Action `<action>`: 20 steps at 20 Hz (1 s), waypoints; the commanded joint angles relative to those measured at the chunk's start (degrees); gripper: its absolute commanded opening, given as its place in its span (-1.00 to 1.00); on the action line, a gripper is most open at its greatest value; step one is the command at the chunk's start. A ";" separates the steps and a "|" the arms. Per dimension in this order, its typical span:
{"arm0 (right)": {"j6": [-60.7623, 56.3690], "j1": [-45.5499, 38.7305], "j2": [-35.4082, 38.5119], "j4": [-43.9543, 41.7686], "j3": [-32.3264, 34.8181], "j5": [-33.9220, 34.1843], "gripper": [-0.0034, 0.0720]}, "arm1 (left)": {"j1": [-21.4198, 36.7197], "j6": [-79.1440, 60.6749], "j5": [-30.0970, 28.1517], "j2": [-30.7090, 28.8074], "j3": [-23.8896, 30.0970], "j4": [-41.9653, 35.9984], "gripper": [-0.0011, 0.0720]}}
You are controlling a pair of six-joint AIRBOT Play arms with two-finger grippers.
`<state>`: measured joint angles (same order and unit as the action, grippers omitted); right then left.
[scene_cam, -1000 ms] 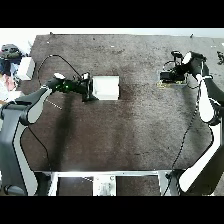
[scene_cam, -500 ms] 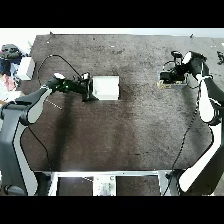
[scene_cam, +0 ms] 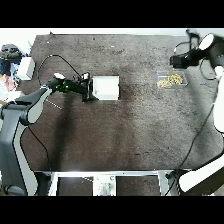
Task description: Fold the box and place the chain.
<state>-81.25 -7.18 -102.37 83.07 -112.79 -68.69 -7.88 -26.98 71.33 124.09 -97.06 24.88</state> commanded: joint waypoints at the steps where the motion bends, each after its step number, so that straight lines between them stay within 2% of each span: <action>1: 3.19 1.20 10.36 -0.22 -0.04 1.64 -0.88 | 0.00 -0.02 0.00 0.02 -0.02 0.00 -0.18; 6: 5.25 6.45 25.92 -0.24 -0.07 12.76 -0.88 | 0.00 -0.02 0.00 0.02 -0.02 0.00 -0.18; 10: 9.57 16.65 33.03 -2.43 -0.04 23.06 -0.88 | 0.00 -0.02 0.00 0.02 -0.02 0.00 -0.18; 14: 11.82 28.46 32.52 -2.54 -0.02 26.23 -0.88 | 0.00 -0.02 0.00 0.02 -0.02 0.00 -0.19; 17: 12.04 34.45 28.30 -2.80 0.17 24.74 -0.88 | 0.00 -0.02 0.00 0.02 -0.02 0.00 -0.18; 20: 10.56 37.05 23.67 -4.46 1.84 22.62 -0.88 | 0.00 -0.02 0.00 0.02 -0.02 0.00 -0.18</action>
<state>-70.02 26.15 -75.37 80.16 -112.05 -45.06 -7.88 -27.00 71.35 124.09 -97.06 24.88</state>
